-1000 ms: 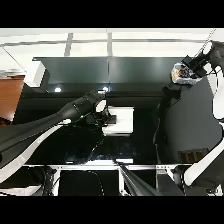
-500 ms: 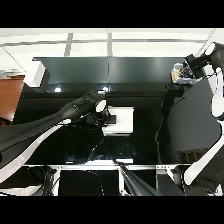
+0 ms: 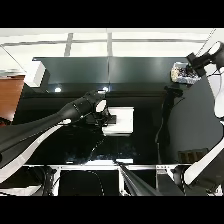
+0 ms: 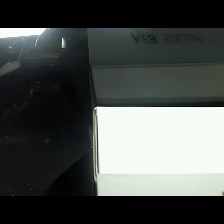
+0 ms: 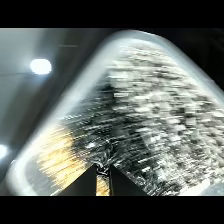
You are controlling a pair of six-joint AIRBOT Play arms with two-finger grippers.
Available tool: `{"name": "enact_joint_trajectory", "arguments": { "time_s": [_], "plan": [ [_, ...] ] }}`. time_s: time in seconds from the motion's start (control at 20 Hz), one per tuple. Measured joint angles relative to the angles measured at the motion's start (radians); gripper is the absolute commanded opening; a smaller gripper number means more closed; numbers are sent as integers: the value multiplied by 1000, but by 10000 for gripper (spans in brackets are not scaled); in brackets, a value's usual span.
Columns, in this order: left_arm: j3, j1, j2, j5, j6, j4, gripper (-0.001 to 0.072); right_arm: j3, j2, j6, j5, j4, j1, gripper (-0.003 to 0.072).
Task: Fold the box and place the chain.
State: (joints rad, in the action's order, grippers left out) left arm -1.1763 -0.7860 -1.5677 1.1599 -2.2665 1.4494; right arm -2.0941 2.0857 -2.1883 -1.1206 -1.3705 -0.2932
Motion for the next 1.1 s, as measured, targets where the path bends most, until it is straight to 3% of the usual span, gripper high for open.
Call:
{"name": "enact_joint_trajectory", "arguments": {
  "time_s": [0.65,1.1],
  "plan": [
    [0,0,0,0,0,0,33,0,-559,473,-31,106,-11,28],
    [0,0,0,-4,0,0,33,0,-919,597,8,281,-11,28]
  ]
}}
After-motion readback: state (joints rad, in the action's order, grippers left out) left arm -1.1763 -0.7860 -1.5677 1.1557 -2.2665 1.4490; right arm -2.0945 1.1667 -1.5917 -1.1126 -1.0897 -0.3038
